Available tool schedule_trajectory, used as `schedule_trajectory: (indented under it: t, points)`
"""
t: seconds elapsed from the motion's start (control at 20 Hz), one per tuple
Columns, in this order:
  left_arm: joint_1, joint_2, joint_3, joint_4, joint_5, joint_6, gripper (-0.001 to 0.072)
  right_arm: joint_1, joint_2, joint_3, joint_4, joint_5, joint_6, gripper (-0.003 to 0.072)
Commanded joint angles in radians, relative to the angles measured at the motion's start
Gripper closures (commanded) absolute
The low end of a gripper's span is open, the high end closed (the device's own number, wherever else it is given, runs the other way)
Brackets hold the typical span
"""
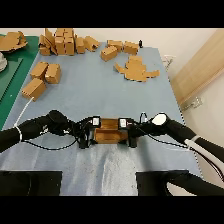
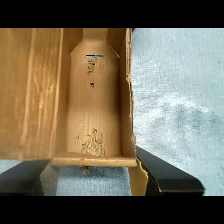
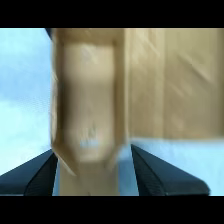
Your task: Fold the box.
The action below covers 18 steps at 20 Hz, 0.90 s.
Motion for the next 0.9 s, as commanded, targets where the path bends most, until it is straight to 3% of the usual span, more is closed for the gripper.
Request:
schedule_trajectory:
  t: [0.0, 0.1, 0.2, 0.25, 0.3, 0.35, 0.65, 0.75, 0.8, 0.85]
  points:
    - [0.0, 0.0, 0.0, 0.0, 0.0, 0.0, 0.0187, -0.067, 0.135, 0.003, -0.188, 0.089, 0.233, -0.0034]
    - [0.0, 0.0, 0.0, 0.0, 0.0, 0.0, 0.0186, -0.081, 0.239, 0.007, -0.142, 0.244, 0.258, -0.0034]
    - [0.0, 0.0, 0.0, 0.0, 0.0, 0.0, 0.0187, -0.081, 0.33, 0.007, -0.002, 0.318, 0.335, -0.0034]
    - [0.0, 0.0, 0.0, 0.0, 0.0, 0.0, 0.0186, -0.078, 0.364, 0.006, 0.085, 0.314, 0.373, -0.0019]
    - [0.0, 0.0, 0.0, 0.0, 0.0, 0.0, 0.0187, -0.079, 0.393, 0.006, 0.148, 0.279, 0.403, 0.0109]
    - [0.0, 0.0, 0.0, 0.0, 0.0, 0.0, 0.0187, -0.079, 0.414, 0.006, 0.173, 0.255, 0.509, 0.0166]
    - [0.0, 0.0, 0.0, 0.0, 0.0, 0.0, 0.0187, -0.079, 0.419, -0.01, 0.154, 0.232, 1.326, 0.0183]
    - [0.0, 0.0, 0.0, 0.0, 0.0, 0.0, 0.0187, -0.073, 0.397, -0.054, 0.151, 0.205, 1.469, 0.0183]
    - [0.0, 0.0, 0.0, 0.0, 0.0, 0.0, 0.0187, -0.061, 0.375, -0.076, 0.159, 0.186, 1.483, 0.025]
    - [0.0, 0.0, 0.0, 0.0, 0.0, 0.0, 0.0187, -0.05, 0.34, -0.089, 0.191, 0.162, 1.486, 0.0472]
